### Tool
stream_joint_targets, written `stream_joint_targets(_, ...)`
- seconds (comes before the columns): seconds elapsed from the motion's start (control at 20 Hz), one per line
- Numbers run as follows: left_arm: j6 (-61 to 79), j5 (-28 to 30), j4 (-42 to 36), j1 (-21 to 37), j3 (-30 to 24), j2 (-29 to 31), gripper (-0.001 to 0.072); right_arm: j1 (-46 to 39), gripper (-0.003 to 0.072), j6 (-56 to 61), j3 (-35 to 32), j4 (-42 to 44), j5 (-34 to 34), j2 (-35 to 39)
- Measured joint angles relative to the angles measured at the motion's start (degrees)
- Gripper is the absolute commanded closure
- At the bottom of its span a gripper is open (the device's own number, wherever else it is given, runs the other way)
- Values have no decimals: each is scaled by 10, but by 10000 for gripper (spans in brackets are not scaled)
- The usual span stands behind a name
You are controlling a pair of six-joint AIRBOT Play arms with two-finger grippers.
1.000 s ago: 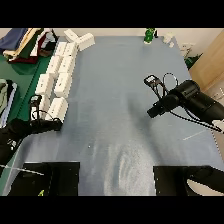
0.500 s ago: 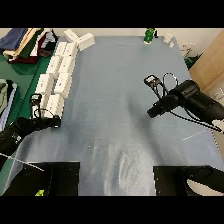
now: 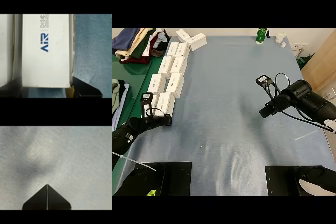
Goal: Fold the box.
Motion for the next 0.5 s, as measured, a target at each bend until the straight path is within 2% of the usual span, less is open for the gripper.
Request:
stream_joint_targets(0.35,-3,-15,0,0,0,0,236,0,681,0,0,1,0,0)
stream_joint_targets(0.4,-3,-18,0,0,0,0,194,0,681,0,0,0,0,0)
stream_joint_targets(0.45,-3,-20,0,0,-1,0,100,0,681,0,0,0,0,0)
stream_joint_targets(0.5,-5,-22,0,0,-1,0,90,0,681,0,0,1,0,0)
